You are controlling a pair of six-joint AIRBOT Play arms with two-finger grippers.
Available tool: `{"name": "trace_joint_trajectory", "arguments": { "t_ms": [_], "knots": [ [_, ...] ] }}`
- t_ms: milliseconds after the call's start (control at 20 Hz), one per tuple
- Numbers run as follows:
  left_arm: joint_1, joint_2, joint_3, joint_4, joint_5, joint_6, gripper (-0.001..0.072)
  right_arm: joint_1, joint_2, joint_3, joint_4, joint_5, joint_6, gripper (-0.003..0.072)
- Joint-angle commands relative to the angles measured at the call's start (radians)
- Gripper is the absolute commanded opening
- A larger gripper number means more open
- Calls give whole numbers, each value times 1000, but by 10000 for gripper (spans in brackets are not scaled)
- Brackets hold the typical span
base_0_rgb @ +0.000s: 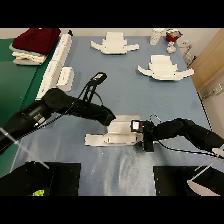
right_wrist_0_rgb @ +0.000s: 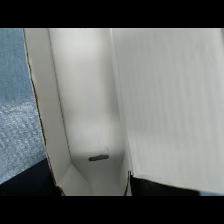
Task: Fold the box.
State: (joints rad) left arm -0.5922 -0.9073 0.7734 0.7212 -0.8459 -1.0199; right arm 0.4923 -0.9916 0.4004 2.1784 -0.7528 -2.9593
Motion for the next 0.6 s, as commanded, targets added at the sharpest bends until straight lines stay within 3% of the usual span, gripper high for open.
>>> {"name": "trace_joint_trajectory", "arguments": {
  "t_ms": [0,200,400,450,500,550],
  "knots": [
    [-33,151,-53,176,-108,-1,14,0,0,0,0,0,0,441],
    [-153,257,-175,275,-52,40,14,0,0,0,1,0,0,440],
    [-215,251,-197,339,-56,229,17,0,0,0,0,0,0,440],
    [-197,251,-197,339,-55,284,97,0,0,0,0,0,0,441],
    [-168,251,-201,334,-53,335,428,0,0,0,0,0,0,440],
    [-124,251,-211,330,-46,376,625,0,0,0,0,0,0,440]
  ]
}}
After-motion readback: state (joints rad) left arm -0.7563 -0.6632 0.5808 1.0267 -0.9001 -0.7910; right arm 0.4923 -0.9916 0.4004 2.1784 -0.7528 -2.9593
